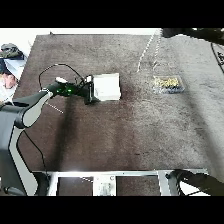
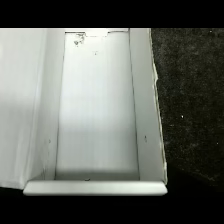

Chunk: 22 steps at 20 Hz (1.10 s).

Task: Fold the box and place the chain.

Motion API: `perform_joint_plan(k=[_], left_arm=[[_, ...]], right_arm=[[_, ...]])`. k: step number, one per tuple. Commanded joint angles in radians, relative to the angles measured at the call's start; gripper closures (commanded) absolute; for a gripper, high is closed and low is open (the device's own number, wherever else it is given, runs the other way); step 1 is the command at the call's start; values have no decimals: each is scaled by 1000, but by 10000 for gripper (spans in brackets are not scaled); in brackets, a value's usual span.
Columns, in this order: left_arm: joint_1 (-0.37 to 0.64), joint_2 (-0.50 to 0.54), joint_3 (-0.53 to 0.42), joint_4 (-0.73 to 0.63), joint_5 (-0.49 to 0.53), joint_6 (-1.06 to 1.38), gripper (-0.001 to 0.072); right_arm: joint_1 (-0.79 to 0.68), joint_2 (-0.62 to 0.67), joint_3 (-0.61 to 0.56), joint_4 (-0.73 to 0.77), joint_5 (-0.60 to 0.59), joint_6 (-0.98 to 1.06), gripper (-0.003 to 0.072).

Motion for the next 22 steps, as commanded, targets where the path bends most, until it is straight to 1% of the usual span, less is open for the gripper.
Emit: perform_joint_plan(k=[1,4,8,14,19,20,21,22], left_arm=[[1,0,0,0,0,0,433],[1,0,0,0,0,0,433],[1,0,0,0,0,0,433],[0,0,0,0,0,0,433],[1,0,0,0,1,0,433],[1,0,0,0,0,0,433],[1,0,0,0,0,0,433],[1,0,0,0,0,0,433]], right_arm=[[112,-20,1,1,-46,-21,705],[182,-74,1,0,-41,-21,704],[236,-172,0,1,-41,-21,704],[271,-359,-1,45,-14,-20,704],[270,-460,-1,38,33,-15,699],[264,-466,-1,11,54,-13,479],[254,-466,-1,-19,74,-13,216],[231,-461,-1,-33,107,0,202]])
